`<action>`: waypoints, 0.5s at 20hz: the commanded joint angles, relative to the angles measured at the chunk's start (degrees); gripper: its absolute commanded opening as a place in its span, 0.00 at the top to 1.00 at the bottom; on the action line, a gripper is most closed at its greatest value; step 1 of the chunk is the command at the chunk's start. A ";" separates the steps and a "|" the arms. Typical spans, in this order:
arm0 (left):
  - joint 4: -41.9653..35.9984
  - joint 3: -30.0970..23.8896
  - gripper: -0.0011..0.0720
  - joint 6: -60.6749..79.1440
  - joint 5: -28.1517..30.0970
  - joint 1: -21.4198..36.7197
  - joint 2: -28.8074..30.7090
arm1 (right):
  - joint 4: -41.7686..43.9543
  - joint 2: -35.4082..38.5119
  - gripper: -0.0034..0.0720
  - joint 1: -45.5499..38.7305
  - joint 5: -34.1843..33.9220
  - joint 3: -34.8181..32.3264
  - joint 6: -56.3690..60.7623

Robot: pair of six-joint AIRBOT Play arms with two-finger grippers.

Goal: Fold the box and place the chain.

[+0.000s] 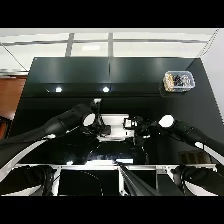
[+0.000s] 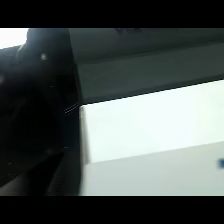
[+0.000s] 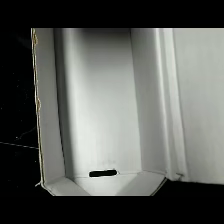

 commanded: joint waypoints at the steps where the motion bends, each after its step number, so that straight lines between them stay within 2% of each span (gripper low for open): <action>1: 2.25 2.60 0.43 -4.46 -2.36 -1.09 -1.88 | 0.02 0.02 0.54 0.00 0.04 0.00 0.02; 4: 2.43 2.62 0.45 -5.95 -2.69 -1.03 -1.90 | 0.00 0.00 0.54 0.00 0.02 0.00 0.00; 6: 2.71 2.62 0.61 -7.10 -2.51 -1.05 -1.90 | 0.02 0.00 0.54 0.00 0.04 0.00 0.02; 10: 2.78 2.64 0.62 -9.03 -2.80 -1.29 -1.90 | 0.02 0.00 0.54 0.00 0.02 0.00 0.02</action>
